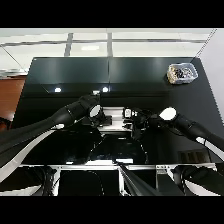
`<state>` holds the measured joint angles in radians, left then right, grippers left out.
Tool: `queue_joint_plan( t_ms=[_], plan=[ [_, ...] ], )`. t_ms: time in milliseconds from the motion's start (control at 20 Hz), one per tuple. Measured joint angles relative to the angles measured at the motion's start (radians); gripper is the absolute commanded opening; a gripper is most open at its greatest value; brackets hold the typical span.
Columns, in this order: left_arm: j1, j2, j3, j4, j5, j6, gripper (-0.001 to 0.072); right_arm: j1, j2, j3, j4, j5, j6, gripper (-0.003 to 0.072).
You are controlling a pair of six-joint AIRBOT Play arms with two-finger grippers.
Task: Fold the box and place the chain.
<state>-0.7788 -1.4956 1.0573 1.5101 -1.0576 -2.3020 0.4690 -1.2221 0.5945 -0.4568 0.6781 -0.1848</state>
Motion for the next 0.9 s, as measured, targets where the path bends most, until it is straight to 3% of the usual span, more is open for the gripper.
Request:
queue_joint_plan(
  t_ms=[100,150,200,250,300,350,400,450,500,550,700,900],
  plan=[
    [0.000,0.000,0.000,0.000,0.000,0.000,0.0031,0.002,-0.001,0.000,0.005,-0.006,0.010,0.0188],
    [0.000,0.000,0.000,0.000,0.000,0.000,0.0031,0.003,-0.002,0.000,0.006,-0.007,0.014,0.0392],
    [0.000,0.000,0.000,-0.001,0.000,0.000,0.0031,0.004,-0.002,0.000,0.009,-0.008,0.020,0.0397],
    [0.000,0.000,0.000,-0.001,0.001,0.000,0.0031,0.004,-0.002,0.000,0.009,-0.009,0.028,0.0244],
    [0.000,0.000,0.000,-0.002,0.001,0.000,0.0031,0.004,-0.002,0.000,0.009,-0.012,0.038,0.0376],
    [0.000,0.000,0.000,-0.003,0.001,0.000,0.0031,0.004,-0.002,0.000,0.010,-0.012,0.047,0.0427],
    [0.000,0.000,0.000,-0.003,0.001,0.000,0.0031,0.004,-0.002,0.000,0.010,-0.014,0.057,0.0298],
    [0.000,0.000,0.000,-0.004,0.001,-0.001,0.0031,0.004,-0.002,0.000,0.010,-0.020,0.074,0.0283],
    [0.000,0.000,0.000,-0.004,0.001,-0.001,0.0031,0.001,-0.002,0.000,0.006,-0.021,0.093,0.0054],
    [0.000,0.000,0.000,-0.004,0.002,-0.001,0.0031,-0.003,0.002,0.000,0.000,-0.021,0.125,0.0013],
    [0.000,0.000,0.000,-0.007,0.006,-0.004,0.0031,-0.046,0.053,0.015,-0.069,0.021,0.388,0.0013],
    [0.000,0.000,0.000,-0.005,0.005,-0.001,0.0031,-0.224,0.191,0.081,-0.262,0.221,0.907,0.0013]
  ],
)
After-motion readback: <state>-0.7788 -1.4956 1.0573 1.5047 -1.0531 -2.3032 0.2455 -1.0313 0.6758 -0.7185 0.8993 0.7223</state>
